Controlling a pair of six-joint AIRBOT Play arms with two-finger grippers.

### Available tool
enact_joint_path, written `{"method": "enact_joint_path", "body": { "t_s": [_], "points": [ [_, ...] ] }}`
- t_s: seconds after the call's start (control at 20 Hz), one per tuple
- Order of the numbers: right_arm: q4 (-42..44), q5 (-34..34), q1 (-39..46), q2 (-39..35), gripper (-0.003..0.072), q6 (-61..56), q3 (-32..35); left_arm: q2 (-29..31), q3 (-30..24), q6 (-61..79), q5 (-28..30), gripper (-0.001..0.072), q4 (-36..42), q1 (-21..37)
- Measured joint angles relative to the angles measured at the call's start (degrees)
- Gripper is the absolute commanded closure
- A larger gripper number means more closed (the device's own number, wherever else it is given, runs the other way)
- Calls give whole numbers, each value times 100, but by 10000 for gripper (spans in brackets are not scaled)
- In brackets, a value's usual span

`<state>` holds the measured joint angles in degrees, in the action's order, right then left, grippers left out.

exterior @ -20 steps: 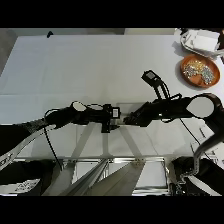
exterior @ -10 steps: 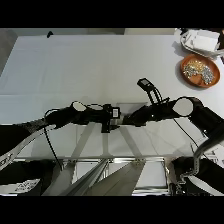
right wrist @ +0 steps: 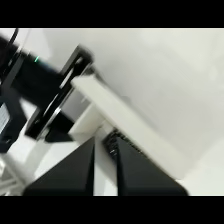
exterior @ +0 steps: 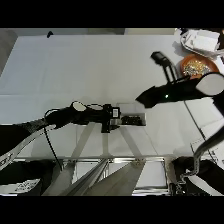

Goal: Fold the box and place the chain.

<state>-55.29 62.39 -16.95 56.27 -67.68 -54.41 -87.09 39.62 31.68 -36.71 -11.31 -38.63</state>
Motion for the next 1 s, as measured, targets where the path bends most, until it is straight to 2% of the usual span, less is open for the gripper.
{"method": "enact_joint_path", "body": {
  "t_s": [0.15, 0.3, 0.55, 0.8, 0.85, 0.95, 1.0],
  "points": [
    [7, -11, 595, 168, 675, 444, -227, 0, 0, 0, 0, 621, 0, 0],
    [42, -4, 817, 664, 677, 946, -315, 0, 0, 2, 0, 621, -2, 0],
    [107, 579, 557, 1628, 677, 1958, -341, 0, 0, 2, 0, 621, 0, 0],
    [107, 1099, 146, 1902, 672, 2673, -293, 0, -2, 2, 0, 621, -2, 0],
    [92, 1161, 85, 1895, 660, 2728, -291, 0, -2, 2, 0, 621, -2, 0],
    [-4, 1235, -31, 1773, 543, 2817, -282, 0, -2, 2, 0, 621, -2, 0],
    [-66, 1244, -85, 1670, 462, 2850, -278, 0, -2, 2, 0, 621, -2, 0]
  ]
}}
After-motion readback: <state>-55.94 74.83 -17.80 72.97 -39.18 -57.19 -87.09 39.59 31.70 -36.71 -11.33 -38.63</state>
